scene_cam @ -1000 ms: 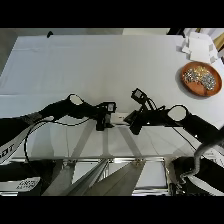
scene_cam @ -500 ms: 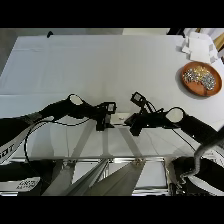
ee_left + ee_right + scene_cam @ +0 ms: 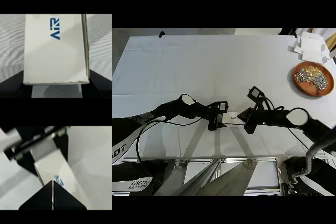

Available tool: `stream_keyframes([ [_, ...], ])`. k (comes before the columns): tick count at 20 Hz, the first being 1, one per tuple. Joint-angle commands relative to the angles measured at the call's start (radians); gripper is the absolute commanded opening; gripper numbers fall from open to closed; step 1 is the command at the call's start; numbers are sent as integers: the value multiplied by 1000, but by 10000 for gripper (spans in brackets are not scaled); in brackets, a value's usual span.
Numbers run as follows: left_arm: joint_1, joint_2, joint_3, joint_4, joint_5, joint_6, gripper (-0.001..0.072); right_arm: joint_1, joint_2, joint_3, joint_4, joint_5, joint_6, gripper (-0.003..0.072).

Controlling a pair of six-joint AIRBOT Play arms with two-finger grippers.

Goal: Fold the box and place the chain.

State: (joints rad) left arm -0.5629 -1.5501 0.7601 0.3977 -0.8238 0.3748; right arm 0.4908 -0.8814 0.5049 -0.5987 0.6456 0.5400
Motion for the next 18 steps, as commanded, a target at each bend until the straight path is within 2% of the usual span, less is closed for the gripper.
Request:
stream_keyframes([
  [1,0,0,1,2,-3,3,348,-18,129,45,-213,25,304,13],
  [2,0,0,1,2,-3,3,348,-40,153,64,-342,86,451,12],
  [4,0,0,1,2,-3,3,348,-119,187,114,-544,325,642,11],
  [7,0,0,1,2,-3,3,348,-289,198,152,-597,719,664,11],
  [8,0,1,1,2,-3,3,348,-335,197,151,-616,791,669,12],
  [9,0,0,1,2,-3,3,348,-369,197,151,-650,810,694,13],
  [13,0,0,1,2,-3,3,348,-486,145,147,-916,766,909,13],
  [18,0,1,1,2,-3,3,348,-573,53,106,-948,812,1015,14],
])
